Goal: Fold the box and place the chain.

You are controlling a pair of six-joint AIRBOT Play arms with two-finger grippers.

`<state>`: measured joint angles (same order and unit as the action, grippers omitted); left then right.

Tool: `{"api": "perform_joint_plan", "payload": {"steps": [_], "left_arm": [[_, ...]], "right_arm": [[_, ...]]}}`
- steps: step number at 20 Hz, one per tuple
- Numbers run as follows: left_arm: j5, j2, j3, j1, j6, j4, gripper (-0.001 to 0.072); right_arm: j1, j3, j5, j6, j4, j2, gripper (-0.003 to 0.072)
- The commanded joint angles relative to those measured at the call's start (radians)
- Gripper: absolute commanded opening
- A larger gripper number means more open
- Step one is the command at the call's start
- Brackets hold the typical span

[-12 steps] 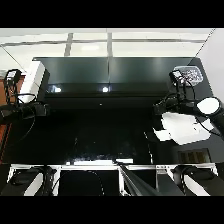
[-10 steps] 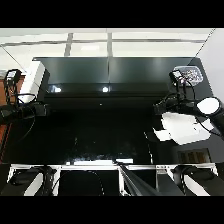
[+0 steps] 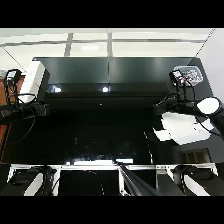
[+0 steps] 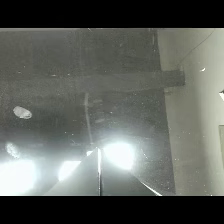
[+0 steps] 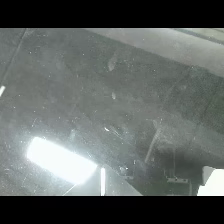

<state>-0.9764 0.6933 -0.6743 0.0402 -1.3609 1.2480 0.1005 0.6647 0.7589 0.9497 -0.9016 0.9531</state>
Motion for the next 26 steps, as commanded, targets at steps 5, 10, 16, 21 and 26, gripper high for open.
{"api": "perform_joint_plan", "payload": {"steps": [5, 10, 16, 21, 26], "left_arm": [[0.061, 0.001, 0.000, 0.000, 0.000, -0.008, 0.0028], [0.070, 0.005, 0.000, 0.000, 0.000, -0.008, 0.0028], [0.069, 0.058, 0.000, -0.013, -0.008, -0.085, 0.0707], [0.013, 0.090, 0.000, -0.013, -0.008, -0.085, 0.0708], [0.007, 0.093, 0.000, -0.013, -0.008, -0.085, 0.0708]], "right_arm": [[0.001, 0.000, -0.002, 0.000, 0.021, 0.000, 0.0014], [0.001, 0.000, -0.036, 0.000, 0.127, 0.000, 0.0014], [0.000, 0.000, -0.157, 0.028, 0.133, 0.000, 0.0720], [-0.159, 0.090, -0.117, 0.278, -0.130, 0.015, 0.0720], [-0.565, 0.398, 0.111, 0.373, -0.462, 0.200, 0.0720]]}}
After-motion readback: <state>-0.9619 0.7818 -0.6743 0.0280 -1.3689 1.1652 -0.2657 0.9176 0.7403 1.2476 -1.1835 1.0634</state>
